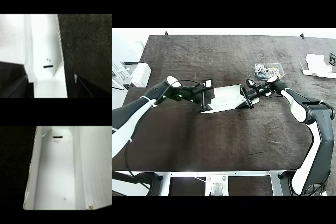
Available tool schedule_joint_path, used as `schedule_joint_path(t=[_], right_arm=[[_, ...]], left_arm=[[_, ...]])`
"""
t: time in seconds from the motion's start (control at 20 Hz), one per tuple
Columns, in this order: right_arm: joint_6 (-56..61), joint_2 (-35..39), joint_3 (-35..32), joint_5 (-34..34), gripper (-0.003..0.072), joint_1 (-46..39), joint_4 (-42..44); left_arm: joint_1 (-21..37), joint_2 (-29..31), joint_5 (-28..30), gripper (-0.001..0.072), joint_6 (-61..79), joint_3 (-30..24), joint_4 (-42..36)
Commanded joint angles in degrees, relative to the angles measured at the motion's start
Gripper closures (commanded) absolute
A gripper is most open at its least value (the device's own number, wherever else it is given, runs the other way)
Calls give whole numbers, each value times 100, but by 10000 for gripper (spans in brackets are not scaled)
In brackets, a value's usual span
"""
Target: Fold the box and place the chain.
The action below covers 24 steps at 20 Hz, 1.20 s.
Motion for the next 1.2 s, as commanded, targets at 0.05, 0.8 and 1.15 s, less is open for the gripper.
schedule_joint_path(t=[0.05, 0.8, 1.15], right_arm=[[2, 4, 7, 2, 397, 7, 0], [2, 4, 7, 2, 398, 7, 0], [2, 4, 7, 2, 397, 7, 2]], left_arm=[[-155, -201, 837, 17, -232, 2, 85], [146, 275, 201, 18, -483, 2, 413], [92, -28, 417, 19, -323, 2, 184]])
